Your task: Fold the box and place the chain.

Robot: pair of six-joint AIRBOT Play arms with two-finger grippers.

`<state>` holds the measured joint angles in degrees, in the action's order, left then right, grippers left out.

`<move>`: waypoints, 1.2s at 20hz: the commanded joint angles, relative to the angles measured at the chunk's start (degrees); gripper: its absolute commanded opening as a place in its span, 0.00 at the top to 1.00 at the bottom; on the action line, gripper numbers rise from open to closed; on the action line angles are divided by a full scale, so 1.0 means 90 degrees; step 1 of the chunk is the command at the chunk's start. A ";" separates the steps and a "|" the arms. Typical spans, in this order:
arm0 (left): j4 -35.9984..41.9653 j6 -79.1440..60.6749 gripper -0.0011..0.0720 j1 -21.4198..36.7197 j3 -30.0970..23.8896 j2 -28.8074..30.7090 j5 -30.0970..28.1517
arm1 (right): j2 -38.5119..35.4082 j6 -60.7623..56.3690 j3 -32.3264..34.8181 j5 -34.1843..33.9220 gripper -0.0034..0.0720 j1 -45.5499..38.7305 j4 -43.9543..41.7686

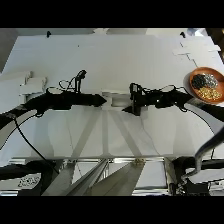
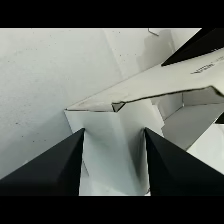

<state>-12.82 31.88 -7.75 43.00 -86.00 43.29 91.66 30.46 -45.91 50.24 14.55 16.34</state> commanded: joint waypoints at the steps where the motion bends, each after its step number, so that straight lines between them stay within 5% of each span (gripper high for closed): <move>1: -0.0947 0.0653 0.45 -0.0073 0.0121 -0.0002 -0.0129 | 0.0002 0.0000 -0.0005 0.0012 0.26 0.0002 -0.0002; 9: -0.2234 0.1787 0.45 -0.0466 0.0702 -0.0002 -0.0250 | 0.0002 0.0000 -0.0005 0.0012 0.26 0.0002 -0.0002; 18: -0.5054 0.4362 0.52 -0.1059 0.1404 -0.0085 -0.0078 | 0.0002 0.0000 -0.0005 0.0010 0.26 0.0002 -0.0002; 24: -0.5418 0.5260 0.52 -0.1192 0.1785 -0.0335 0.0172 | 0.0002 0.0000 -0.0005 0.0010 0.26 0.0002 -0.0002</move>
<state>-58.74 73.97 -17.93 57.65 -88.31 44.42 91.66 30.46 -45.93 50.37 14.57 16.29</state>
